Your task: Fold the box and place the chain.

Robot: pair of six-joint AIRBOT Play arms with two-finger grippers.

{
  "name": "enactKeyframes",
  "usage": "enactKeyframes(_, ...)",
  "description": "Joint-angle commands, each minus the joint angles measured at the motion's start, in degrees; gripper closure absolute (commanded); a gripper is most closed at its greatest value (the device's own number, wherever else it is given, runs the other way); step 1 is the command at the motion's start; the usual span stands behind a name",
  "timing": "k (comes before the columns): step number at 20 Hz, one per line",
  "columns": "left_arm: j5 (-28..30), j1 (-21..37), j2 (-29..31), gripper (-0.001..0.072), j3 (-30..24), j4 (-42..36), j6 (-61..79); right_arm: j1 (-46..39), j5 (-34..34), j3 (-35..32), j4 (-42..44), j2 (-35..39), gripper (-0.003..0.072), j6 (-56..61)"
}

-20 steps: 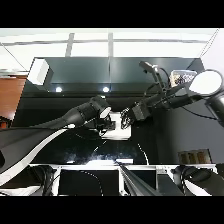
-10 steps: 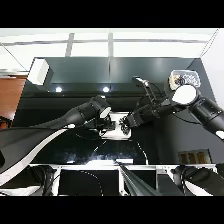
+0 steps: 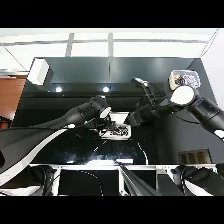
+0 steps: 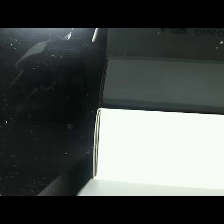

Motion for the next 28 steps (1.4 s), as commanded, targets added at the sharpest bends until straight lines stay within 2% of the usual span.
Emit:
enactKeyframes(1,-0.17,0.02,-0.02,0.0679,0.00,-0.48,0.00,-6.86,5.90,1.66,-4.83,3.50,0.0398,0.02)
enactKeyframes(5,-1.73,0.04,-0.02,0.0679,0.00,-0.44,-0.02,-16.79,6.40,1.90,-4.87,10.95,0.0399,-0.13)
enactKeyframes(8,-1.25,0.17,0.00,0.0677,0.33,-0.37,-1.79,-20.52,8.55,1.90,-4.87,12.46,0.0399,-0.46)
enactKeyframes(12,0.37,0.55,-0.02,0.0677,2.08,-0.26,-2.27,-20.76,9.53,1.90,-5.38,12.46,0.0399,-0.83)
enactKeyframes(17,6.67,0.68,-0.42,0.0677,2.05,-1.75,-2.19,-20.72,9.53,1.90,-5.25,12.46,0.0399,-0.76)
enactKeyframes(20,6.91,0.70,-0.57,0.0670,2.05,-1.51,-2.27,-20.72,9.53,1.90,-5.25,12.46,0.0399,-0.33)
enactKeyframes(21,6.88,0.70,-0.57,0.0558,2.05,-1.66,-2.27,-20.72,9.53,1.90,-5.27,12.46,0.0399,-0.20)
enactKeyframes(22,6.73,0.70,-0.55,0.0313,2.08,-1.79,-2.14,-20.72,9.51,1.90,-5.25,12.46,0.0399,-0.15)
enactKeyframes(23,5.92,0.68,-0.55,0.0129,2.36,-2.43,-2.14,-20.72,9.53,1.90,-5.27,12.46,0.0399,-0.15)
enactKeyframes(26,3.43,0.63,0.66,0.0129,5.57,-3.02,7.34,-20.72,9.49,1.90,-5.29,12.46,0.0399,-0.15)
enactKeyframes(28,-1.42,0.70,3.45,0.0129,8.74,-3.93,14.25,-20.72,9.40,1.90,-5.53,12.46,0.0398,-0.17)
